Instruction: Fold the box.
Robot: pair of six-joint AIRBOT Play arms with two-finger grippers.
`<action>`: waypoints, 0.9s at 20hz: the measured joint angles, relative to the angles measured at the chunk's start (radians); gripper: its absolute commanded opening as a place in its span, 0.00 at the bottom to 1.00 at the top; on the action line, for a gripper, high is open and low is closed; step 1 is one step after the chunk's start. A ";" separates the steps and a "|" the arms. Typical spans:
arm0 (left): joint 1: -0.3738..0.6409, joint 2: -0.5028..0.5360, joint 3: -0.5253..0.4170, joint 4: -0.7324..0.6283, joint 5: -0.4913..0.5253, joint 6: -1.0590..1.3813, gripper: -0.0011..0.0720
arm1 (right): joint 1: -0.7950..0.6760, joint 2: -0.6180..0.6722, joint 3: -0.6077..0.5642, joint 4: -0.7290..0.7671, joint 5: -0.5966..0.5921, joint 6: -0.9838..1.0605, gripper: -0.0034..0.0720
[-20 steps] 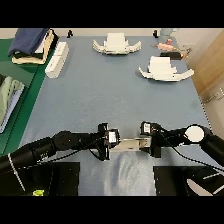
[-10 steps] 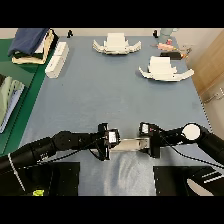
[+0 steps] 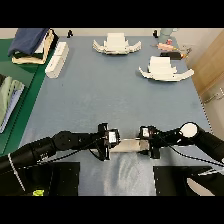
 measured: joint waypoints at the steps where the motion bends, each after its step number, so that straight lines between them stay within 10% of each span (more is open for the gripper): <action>1: 0.000 0.000 0.000 0.000 0.000 0.000 0.04 | -0.002 -0.002 -0.002 0.009 0.000 -0.015 0.95; 18: 0.000 0.000 0.000 -0.001 0.000 0.000 0.04 | -0.008 -0.058 -0.024 0.009 -0.011 -0.094 0.72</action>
